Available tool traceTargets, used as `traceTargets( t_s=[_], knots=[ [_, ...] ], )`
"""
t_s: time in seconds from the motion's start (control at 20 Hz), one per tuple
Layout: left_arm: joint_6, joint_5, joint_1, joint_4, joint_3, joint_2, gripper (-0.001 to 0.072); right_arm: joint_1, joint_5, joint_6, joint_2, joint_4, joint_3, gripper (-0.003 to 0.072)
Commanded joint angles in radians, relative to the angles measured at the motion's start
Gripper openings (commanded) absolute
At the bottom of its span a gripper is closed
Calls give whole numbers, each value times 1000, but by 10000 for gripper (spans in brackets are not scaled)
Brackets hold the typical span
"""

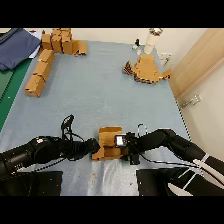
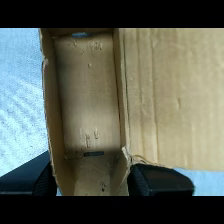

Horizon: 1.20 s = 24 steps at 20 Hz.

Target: Fold the box.

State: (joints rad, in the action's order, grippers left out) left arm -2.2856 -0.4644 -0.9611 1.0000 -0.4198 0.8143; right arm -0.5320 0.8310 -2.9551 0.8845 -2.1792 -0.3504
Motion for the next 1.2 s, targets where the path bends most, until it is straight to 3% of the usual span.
traceTargets(
  t_s=[0.0,0.1,0.35,0.7,1.0,1.15],
  knots=[
    [1,8,1,-7,-1,1,539,0,0,0,0,0,0,523],
    [1,-12,1,10,-2,1,539,0,0,0,0,0,0,522],
    [-14,-174,0,97,-78,3,539,0,0,0,0,0,0,522],
    [-60,-179,-96,105,-159,145,539,0,0,0,0,0,0,522],
    [-275,-360,-182,386,-325,260,539,0,0,0,0,0,0,522],
    [-288,-416,-198,414,-405,321,538,0,0,0,0,0,0,523]
  ],
)
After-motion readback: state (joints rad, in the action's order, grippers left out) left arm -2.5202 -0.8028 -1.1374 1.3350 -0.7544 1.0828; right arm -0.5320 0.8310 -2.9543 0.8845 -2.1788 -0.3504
